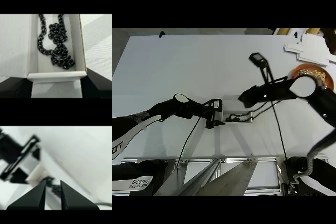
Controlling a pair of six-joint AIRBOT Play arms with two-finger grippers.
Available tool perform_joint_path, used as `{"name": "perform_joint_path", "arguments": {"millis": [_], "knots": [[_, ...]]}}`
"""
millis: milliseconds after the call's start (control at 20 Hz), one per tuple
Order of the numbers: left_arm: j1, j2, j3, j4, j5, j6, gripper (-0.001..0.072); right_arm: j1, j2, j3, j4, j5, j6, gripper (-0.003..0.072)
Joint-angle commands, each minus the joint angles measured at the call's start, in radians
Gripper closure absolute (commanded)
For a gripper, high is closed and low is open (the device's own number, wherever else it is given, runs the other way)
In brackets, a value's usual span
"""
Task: Fold the box and place the chain.
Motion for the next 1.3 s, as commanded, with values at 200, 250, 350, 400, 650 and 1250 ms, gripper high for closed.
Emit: {"name": "perform_joint_path", "arguments": {"millis": [200, 250, 350, 400, 650, 1250], "knots": [[0.000, 0.000, 0.000, 0.000, 0.000, 0.000, 0.0628, -0.291, -0.106, 0.037, -0.333, -0.031, 0.170, 0.0484], [0.000, 0.000, 0.000, 0.000, 0.000, 0.000, 0.0628, -0.291, -0.133, 0.037, -0.344, -0.031, 0.178, 0.0483], [0.000, 0.000, 0.000, 0.000, 0.000, 0.000, 0.0628, -0.271, -0.185, 0.035, -0.348, -0.029, 0.177, 0.0475], [0.000, 0.000, 0.000, 0.000, 0.000, 0.000, 0.0628, -0.257, -0.212, 0.035, -0.350, -0.027, 0.177, 0.0414], [0.000, 0.000, 0.000, 0.000, 0.000, 0.000, 0.0628, -0.179, -0.324, 0.035, -0.394, -0.009, 0.178, 0.0357], [0.000, 0.000, 0.000, 0.000, 0.000, 0.000, 0.0628, -0.135, -0.409, 0.035, -0.468, 0.044, 0.279, 0.0363]]}}
